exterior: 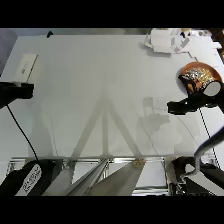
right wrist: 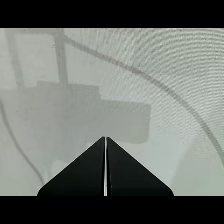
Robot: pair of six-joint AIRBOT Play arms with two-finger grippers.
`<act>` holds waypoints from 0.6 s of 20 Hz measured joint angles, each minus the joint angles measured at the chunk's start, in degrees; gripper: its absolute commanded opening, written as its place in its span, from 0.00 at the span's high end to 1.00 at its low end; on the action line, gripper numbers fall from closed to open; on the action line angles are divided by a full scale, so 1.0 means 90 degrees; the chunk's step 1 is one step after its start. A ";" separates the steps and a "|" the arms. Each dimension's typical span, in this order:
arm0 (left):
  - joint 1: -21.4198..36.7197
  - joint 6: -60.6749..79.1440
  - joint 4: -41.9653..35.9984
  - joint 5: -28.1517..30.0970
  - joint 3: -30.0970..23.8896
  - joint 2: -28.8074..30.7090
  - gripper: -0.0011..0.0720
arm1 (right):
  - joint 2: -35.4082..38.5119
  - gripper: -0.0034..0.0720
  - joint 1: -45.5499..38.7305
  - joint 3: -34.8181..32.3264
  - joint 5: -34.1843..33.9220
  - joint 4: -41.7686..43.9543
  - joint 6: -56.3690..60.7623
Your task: Fold the box and place the chain.
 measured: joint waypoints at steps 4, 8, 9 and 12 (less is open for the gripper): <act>0.0187 -0.0578 0.0408 -0.0379 -0.0002 -0.0998 0.98 | 0.0000 0.94 0.0000 0.0000 0.0000 0.0000 0.0000; 0.0238 -0.0843 0.0631 -0.0534 0.0000 -0.1615 0.85 | 0.0000 0.94 0.0000 -0.0002 0.0000 0.0000 0.0000; 0.0243 -0.0872 0.0724 -0.0566 0.0000 -0.1698 0.58 | 0.0000 0.94 0.0000 0.0000 -0.0002 0.0000 0.0000; 0.0248 -0.0942 0.1061 -0.0724 -0.0002 -0.1851 0.21 | 0.0000 0.94 0.0000 0.0000 -0.0002 0.0000 0.0000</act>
